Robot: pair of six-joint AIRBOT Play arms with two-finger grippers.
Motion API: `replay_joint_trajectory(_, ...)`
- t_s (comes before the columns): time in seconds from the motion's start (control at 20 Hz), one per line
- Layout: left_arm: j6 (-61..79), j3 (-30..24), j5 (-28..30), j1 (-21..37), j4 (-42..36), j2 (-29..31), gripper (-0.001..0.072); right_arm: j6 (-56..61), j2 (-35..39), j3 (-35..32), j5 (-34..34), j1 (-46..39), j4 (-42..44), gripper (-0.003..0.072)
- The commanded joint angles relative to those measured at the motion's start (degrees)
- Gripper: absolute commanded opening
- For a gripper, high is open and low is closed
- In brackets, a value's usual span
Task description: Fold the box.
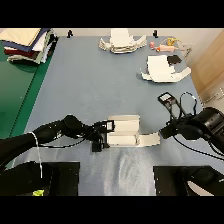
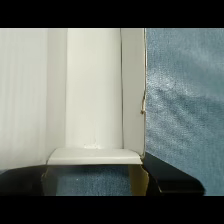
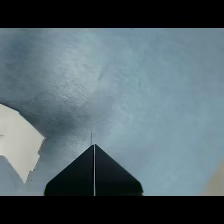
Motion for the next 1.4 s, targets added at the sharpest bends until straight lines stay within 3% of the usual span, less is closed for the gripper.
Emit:
replay_joint_trajectory(0.0, 0.0, 0.0, 0.0, 0.0, 0.0, 0.0, 0.0471, 15.1, -2.2, -2.0, -2.8, -5.2, 8.0, 0.0005)
replay_joint_trajectory(0.3, 0.0, 0.0, 0.0, 0.0, 0.0, 0.0, 0.0471, 3.2, -10.5, -5.1, 6.7, -5.0, 32.4, 0.0003)
replay_joint_trajectory(0.6, 0.0, 0.0, 0.0, 0.0, 0.0, 0.0, 0.0471, 0.0, -7.5, 0.0, 5.7, -5.0, 35.1, 0.0005)
replay_joint_trajectory(0.75, 0.0, 0.0, 0.0, 0.0, 0.0, 0.0, 0.0471, 0.0, -6.1, 2.2, 4.2, -5.0, 35.2, 0.0244)
replay_joint_trajectory(0.95, 0.0, 0.0, 0.0, 0.0, 0.0, 0.0, 0.0471, -0.2, -6.7, 2.3, 3.9, -4.2, 37.0, 0.0258)
replay_joint_trajectory(1.0, 0.0, 0.0, 0.0, 0.0, 0.0, 0.0, 0.0471, -0.4, -7.3, 2.3, 3.9, -3.9, 37.2, 0.0399)
replay_joint_trajectory(1.05, 0.0, 0.0, 0.0, 0.0, 0.0, 0.0, 0.0471, -0.4, -8.2, 2.3, 3.9, -3.3, 37.4, 0.0472)
replay_joint_trajectory(1.35, 0.0, 0.0, 0.0, 0.0, 0.0, 0.0, 0.0471, -0.3, -13.9, 2.5, 8.5, 2.1, 37.4, 0.0471)
